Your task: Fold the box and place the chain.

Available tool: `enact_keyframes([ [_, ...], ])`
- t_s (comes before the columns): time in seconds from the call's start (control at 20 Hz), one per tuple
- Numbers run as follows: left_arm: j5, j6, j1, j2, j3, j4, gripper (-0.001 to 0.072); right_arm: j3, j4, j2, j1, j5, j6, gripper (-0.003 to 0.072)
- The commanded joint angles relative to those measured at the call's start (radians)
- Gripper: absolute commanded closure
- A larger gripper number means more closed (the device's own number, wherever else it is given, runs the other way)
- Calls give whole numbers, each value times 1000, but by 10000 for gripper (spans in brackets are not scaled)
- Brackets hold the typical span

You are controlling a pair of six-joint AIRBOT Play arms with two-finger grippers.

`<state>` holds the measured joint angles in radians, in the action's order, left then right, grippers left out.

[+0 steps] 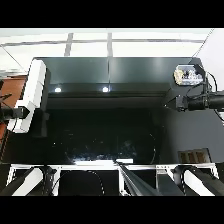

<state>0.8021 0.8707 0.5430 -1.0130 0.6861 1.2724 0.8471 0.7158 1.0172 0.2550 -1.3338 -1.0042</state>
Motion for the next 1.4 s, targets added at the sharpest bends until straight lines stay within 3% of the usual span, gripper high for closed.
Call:
enact_keyframes([
  [0.0, -42, -6, -22, -37, -3, 4, 357, 1, 0, -1, 0, -1, -17, 663],
  [0.15, -61, 0, -23, -79, -3, 2, 343, 1, 0, 0, 0, -1, -18, 663],
  [0.2, -82, 0, -23, -83, -3, 0, 228, 1, 0, -1, 0, -1, -18, 663],
  [0.25, -106, 0, -24, -82, -2, -3, 68, 1, 0, 0, 0, -1, -18, 663],
  [0.3, -115, 7, -24, -77, 5, -4, -6, 1, -1, -1, 0, -1, -18, 663],
  [0.45, -80, 116, -31, -31, 108, -39, -6, 1, -2, 0, -1, -1, -17, 663],
  [0.6, 0, 189, -66, 30, 212, -243, -2, 1, 0, 0, -45, 89, -11, 663],
  [0.65, 47, 190, -89, 50, 227, -337, 33, 1, 0, 0, -92, 130, -2, 663],
  [0.7, 91, 189, -116, 68, 227, -422, 203, 1, 1, 0, -148, 171, 10, 663],
  [0.75, 142, 175, -159, 80, 225, -468, 535, 1, 12, 0, -216, 222, 18, 663],
  [0.8, 171, 137, -215, 90, 222, -474, 683, 1, 55, -1, -279, 292, 17, 664],
  [0.9, 145, 92, -365, 132, 182, -439, 685, 1, 201, -1, -365, 449, -43, 666],
  [0.95, 86, 99, -454, 168, 143, -377, 685, -4, 288, -1, -391, 536, -105, 668],
  [1.05, -71, 186, -618, 244, 31, -191, 685, -43, 402, -1, -400, 682, -166, 667],
  [1.15, -245, 330, -732, 281, -97, -94, 683, -114, 477, 3, -392, 780, -166, 663],
  [1.25, -365, 327, -792, 280, -164, -64, 682, -158, 521, 3, -376, 807, -166, 662],
  [1.35, -402, 328, -811, 281, -174, -69, 681, -158, 526, 3, -369, 769, -166, 662],
])
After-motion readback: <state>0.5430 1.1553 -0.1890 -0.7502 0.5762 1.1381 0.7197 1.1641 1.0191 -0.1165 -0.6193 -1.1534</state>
